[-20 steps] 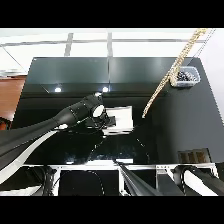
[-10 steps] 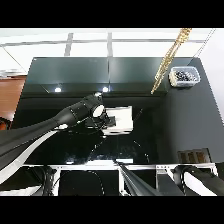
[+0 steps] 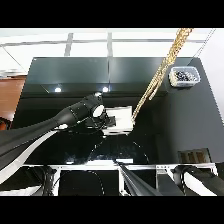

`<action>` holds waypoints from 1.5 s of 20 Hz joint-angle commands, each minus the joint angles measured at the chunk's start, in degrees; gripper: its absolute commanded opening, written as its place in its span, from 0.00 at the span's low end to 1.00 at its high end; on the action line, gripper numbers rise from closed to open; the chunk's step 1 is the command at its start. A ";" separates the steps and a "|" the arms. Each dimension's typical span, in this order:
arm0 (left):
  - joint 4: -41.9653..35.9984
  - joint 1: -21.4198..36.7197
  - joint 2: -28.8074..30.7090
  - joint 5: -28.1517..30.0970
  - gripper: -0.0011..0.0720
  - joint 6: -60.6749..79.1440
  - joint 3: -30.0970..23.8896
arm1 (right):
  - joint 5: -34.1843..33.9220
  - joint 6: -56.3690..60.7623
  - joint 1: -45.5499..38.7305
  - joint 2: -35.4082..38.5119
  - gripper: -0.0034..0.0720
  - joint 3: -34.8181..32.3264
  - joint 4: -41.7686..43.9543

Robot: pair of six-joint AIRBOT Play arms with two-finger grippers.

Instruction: Fold the box and place the chain.

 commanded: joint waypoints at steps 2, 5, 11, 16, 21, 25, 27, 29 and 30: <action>0.00 0.02 -0.04 0.00 0.06 0.02 0.02 | 6.45 -0.81 3.19 0.31 0.06 -1.68 -0.15; 0.02 0.02 -0.02 -0.02 0.06 0.02 0.02 | 6.80 -4.22 11.56 0.68 0.06 -8.37 -0.87; 0.00 0.02 -0.04 -0.15 0.06 0.02 0.02 | 7.15 -8.76 15.98 0.63 0.05 -19.45 -2.43; 0.00 0.02 -0.02 -0.17 0.06 0.02 0.02 | 1.64 -11.76 15.98 0.61 0.05 -34.21 -0.76; 0.00 0.02 -0.02 -0.22 0.06 0.02 0.02 | -4.42 -12.66 15.96 0.61 0.05 -45.09 -0.07; -0.07 0.02 -0.02 -0.24 0.06 0.02 0.02 | -7.26 -12.70 15.96 0.61 0.05 -46.03 -0.07; -0.57 0.02 -0.02 -0.22 0.06 0.02 0.02 | -7.19 -13.03 15.98 0.61 0.05 -46.05 -0.37; -1.29 0.02 -0.02 -0.22 0.06 0.02 0.02 | -7.02 -13.03 16.00 0.59 0.05 -46.10 -0.31; -1.38 0.02 -0.02 -0.22 0.06 0.02 0.02 | -6.71 -13.22 15.98 0.59 0.05 -46.42 -0.35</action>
